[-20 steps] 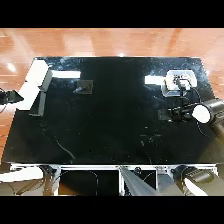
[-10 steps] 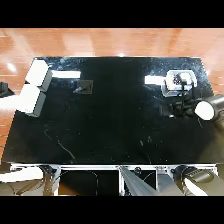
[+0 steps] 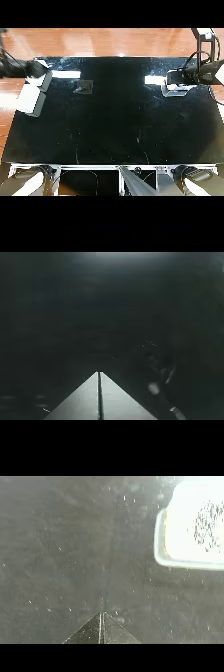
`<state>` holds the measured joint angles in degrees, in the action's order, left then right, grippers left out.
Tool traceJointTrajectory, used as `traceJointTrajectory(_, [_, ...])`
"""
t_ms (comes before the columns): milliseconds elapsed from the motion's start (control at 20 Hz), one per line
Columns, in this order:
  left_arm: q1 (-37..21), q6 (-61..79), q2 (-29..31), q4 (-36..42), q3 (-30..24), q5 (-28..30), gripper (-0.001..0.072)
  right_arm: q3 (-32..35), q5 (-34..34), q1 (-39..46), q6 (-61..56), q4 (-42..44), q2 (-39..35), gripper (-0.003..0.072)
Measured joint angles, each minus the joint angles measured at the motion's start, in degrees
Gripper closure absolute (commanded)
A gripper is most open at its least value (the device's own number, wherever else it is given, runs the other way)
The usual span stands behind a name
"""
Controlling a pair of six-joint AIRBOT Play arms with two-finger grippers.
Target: Fold the box and place the chain.
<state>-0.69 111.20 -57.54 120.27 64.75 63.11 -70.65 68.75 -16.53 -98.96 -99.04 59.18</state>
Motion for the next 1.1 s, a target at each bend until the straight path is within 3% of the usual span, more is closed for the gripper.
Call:
traceJointTrajectory(150, [13.81,-10.80,7.45,-13.33,-9.33,-4.02,0.0694,5.49,1.40,2.14,-1.99,0.90,-1.66,0.0651])
traceJointTrajectory(350, [23.02,-24.76,10.25,-26.53,-16.48,-6.10,0.0692,17.59,0.59,6.12,-4.39,1.16,-4.70,0.0651])
traceJointTrajectory(600, [25.51,-30.34,10.75,-31.15,-19.52,-7.82,0.0692,23.17,-0.26,7.89,-5.22,0.35,-5.73,0.0651])
traceJointTrajectory(1100, [25.90,-32.06,10.82,-31.32,-20.98,-7.98,0.0692,24.50,-0.46,8.31,-5.60,0.00,-5.97,0.0651])
